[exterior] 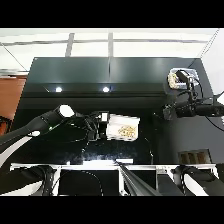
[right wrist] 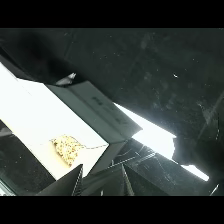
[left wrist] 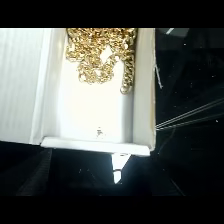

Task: Fold the box and place the chain.

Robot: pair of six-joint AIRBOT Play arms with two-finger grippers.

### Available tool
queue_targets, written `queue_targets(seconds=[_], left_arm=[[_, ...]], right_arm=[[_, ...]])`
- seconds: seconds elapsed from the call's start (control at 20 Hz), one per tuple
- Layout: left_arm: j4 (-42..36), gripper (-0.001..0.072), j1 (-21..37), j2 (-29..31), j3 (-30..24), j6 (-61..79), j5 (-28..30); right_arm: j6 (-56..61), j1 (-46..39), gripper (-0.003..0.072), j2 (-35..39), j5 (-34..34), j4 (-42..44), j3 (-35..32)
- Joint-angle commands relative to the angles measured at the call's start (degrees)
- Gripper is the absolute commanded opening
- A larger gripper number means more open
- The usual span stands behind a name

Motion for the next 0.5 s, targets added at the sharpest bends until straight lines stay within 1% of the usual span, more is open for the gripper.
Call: queue_targets(seconds=[0.0,0.1,0.25,0.45], left_arm=[[0.0,0.0711,-0.3,-0.2,0.1,0.1,1.4],[0.0,0.0711,-0.3,-0.2,0.1,0.1,2.3],[-0.1,0.0711,-0.9,-0.3,0.1,0.4,1.9],[-2.7,0.0711,-3.1,-0.5,0.1,4.0,2.6]], right_arm=[[0.0,0.1,0.0312,0.0,0.0,0.0,0.0],[0.0,0.1,0.0312,0.0,0.0,0.0,0.0],[0.2,0.1,0.0312,0.0,0.0,0.0,0.0],[0.2,0.1,0.0312,0.0,0.0,0.0,0.0]])
